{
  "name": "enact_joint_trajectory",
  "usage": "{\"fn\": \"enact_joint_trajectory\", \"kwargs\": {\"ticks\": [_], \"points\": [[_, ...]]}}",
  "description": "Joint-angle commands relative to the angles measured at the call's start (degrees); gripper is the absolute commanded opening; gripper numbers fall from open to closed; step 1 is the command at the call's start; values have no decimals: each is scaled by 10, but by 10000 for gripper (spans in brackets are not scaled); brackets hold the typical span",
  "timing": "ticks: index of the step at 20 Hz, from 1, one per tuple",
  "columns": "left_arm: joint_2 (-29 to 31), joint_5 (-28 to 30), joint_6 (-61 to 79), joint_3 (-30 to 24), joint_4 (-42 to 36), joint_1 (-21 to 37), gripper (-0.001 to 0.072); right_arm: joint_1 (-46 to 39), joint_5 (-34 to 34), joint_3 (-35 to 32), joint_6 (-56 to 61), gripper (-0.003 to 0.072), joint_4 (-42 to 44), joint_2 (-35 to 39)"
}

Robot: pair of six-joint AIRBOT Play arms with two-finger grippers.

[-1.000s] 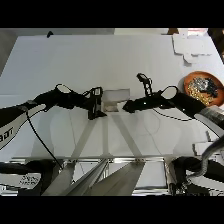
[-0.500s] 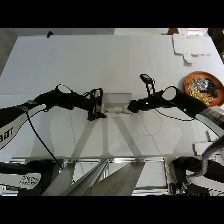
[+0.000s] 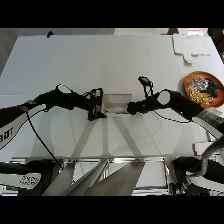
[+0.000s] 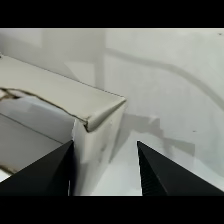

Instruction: Fold the box and place the chain.

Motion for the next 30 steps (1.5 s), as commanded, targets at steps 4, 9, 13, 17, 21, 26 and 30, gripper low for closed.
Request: {"fn": "enact_joint_trajectory", "kwargs": {"ticks": [4, 9, 13, 17, 21, 26, 30], "points": [[0, 1, 0, 0, 0, 0, 158, 75, -2, 42, 221, 398, -203, 1], [0, 1, 0, 0, 0, 0, 158, 114, -8, 64, 250, 418, -227, 1], [0, 1, 0, 0, 0, 0, 158, 139, 9, 68, 356, 418, -324, -1], [0, 1, 0, 0, 0, 0, 158, 155, 63, 75, 471, 417, -438, -17], [0, 1, 0, 0, 0, 0, 158, 163, 96, 97, 495, 417, -449, -43], [0, 1, 0, 0, 0, 0, 158, 163, 85, 115, 495, 411, -436, -44], [0, 1, 0, 0, 0, 0, 158, 163, 82, 115, 551, 397, -435, -57]]}}
